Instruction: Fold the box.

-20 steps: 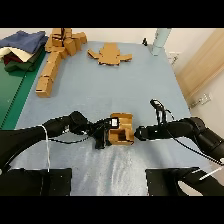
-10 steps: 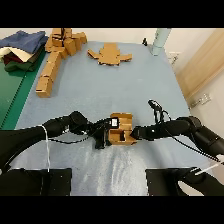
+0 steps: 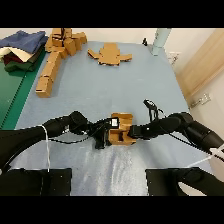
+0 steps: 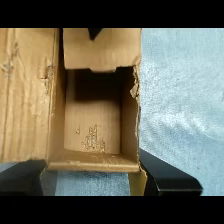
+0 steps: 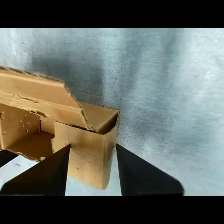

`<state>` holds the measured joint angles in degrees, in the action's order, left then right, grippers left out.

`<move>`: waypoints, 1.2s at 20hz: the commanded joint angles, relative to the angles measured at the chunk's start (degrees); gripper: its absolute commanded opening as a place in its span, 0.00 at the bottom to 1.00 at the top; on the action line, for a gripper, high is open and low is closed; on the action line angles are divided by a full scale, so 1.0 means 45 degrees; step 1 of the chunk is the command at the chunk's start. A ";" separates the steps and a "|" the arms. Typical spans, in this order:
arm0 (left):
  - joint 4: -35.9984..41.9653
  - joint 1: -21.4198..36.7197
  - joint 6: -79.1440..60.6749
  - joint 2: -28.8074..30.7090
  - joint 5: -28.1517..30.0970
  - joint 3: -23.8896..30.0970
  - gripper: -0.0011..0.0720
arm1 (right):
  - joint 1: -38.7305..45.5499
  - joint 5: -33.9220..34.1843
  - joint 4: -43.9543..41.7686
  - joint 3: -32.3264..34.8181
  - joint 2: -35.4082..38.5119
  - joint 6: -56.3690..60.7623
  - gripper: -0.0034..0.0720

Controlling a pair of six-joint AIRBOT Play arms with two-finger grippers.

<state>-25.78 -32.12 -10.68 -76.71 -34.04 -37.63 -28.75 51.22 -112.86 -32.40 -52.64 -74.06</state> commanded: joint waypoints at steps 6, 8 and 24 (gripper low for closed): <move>0.0000 0.0010 0.0005 0.0005 0.0005 -0.0010 0.73 | -0.3191 0.1209 0.4945 -0.2103 -0.2293 0.5659 0.63; 0.0005 0.0010 0.0005 0.0010 0.0005 -0.0010 0.73 | -0.3643 0.1904 0.5498 -0.2759 -0.2997 0.6387 0.63; 0.0005 0.0015 0.0005 0.0010 0.0005 -0.0010 0.73 | -0.4512 0.4065 0.6878 -0.4027 -0.4760 0.8349 0.18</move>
